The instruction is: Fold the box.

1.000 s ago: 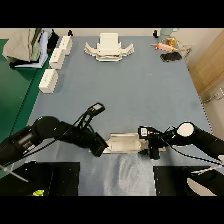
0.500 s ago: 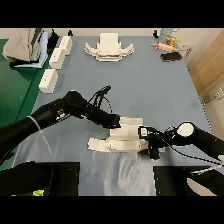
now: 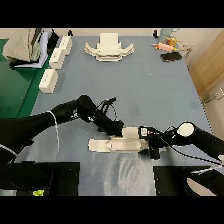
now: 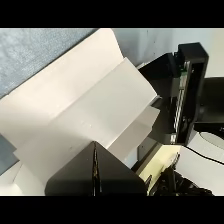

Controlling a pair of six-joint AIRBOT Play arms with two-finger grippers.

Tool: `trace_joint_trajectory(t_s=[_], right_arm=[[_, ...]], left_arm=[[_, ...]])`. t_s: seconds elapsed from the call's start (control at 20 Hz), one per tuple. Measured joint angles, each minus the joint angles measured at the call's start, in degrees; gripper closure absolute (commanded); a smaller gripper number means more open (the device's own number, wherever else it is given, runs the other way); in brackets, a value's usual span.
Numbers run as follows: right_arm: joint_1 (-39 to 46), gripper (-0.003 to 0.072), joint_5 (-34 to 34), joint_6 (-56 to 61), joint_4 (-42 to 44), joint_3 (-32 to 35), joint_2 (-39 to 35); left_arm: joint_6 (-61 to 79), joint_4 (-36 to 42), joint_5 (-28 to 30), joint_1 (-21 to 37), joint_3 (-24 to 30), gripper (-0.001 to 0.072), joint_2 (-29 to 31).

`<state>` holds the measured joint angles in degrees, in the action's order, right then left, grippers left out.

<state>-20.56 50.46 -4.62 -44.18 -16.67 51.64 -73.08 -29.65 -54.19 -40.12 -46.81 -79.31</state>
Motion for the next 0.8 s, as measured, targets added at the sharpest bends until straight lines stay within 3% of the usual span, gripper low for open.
trace_joint_trajectory(t_s=[0.4,0.8], right_arm=[[0.0,0.0138,0.0,0.0,0.0,0.0,0.0],[0.0,0.0138,0.0,0.0,0.1,0.0,0.0]], left_arm=[[2.7,-0.9,0.0,1.2,-0.8,0.0693,2.3],[6.3,-11.4,-6.9,9.7,-1.3,0.0693,18.3]])
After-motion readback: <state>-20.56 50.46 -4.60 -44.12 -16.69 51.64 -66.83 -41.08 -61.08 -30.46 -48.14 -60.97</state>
